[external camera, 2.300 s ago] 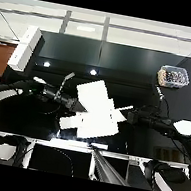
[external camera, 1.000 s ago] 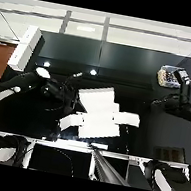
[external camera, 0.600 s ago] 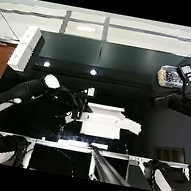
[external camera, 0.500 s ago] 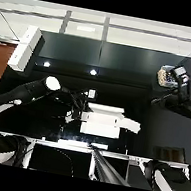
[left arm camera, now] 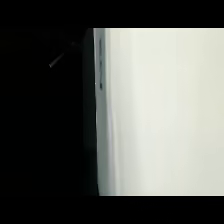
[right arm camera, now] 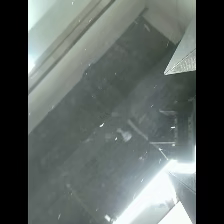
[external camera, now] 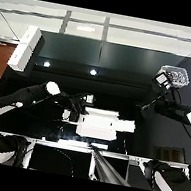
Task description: Fold the box and place the chain.
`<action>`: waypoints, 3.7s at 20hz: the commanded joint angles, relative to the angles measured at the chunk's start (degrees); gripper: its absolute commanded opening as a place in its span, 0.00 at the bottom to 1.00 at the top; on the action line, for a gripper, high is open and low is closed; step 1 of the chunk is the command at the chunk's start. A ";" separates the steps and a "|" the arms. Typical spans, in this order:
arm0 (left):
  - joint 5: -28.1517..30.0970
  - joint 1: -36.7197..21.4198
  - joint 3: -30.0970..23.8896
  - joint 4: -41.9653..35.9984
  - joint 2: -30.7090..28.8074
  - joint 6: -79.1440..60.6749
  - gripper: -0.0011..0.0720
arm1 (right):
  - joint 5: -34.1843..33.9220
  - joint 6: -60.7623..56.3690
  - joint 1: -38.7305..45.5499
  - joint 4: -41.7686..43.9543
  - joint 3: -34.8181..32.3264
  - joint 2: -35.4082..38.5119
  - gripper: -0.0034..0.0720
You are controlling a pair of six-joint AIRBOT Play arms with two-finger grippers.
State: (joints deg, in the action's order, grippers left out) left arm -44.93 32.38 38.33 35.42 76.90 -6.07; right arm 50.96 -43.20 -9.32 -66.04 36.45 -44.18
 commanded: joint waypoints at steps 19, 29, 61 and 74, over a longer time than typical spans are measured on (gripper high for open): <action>-0.28 0.07 -0.07 1.64 1.66 0.35 0.05 | 3.19 28.81 -15.37 14.80 -19.34 -0.85 0.99; -0.28 0.09 -0.07 1.62 1.66 0.35 0.05 | -4.85 37.05 -21.92 12.50 -19.34 -1.79 0.99; -0.24 0.07 -0.07 1.64 1.66 0.35 0.05 | -8.35 32.11 -18.43 21.57 -12.66 -4.96 0.98; -0.17 0.04 -0.07 1.64 1.66 0.35 0.05 | -6.97 47.43 -18.99 28.96 -16.04 -11.06 0.98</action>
State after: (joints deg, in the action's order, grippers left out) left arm -45.34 32.49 38.28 37.10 78.54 -5.87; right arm 45.43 0.01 -28.23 -37.45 21.02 -54.08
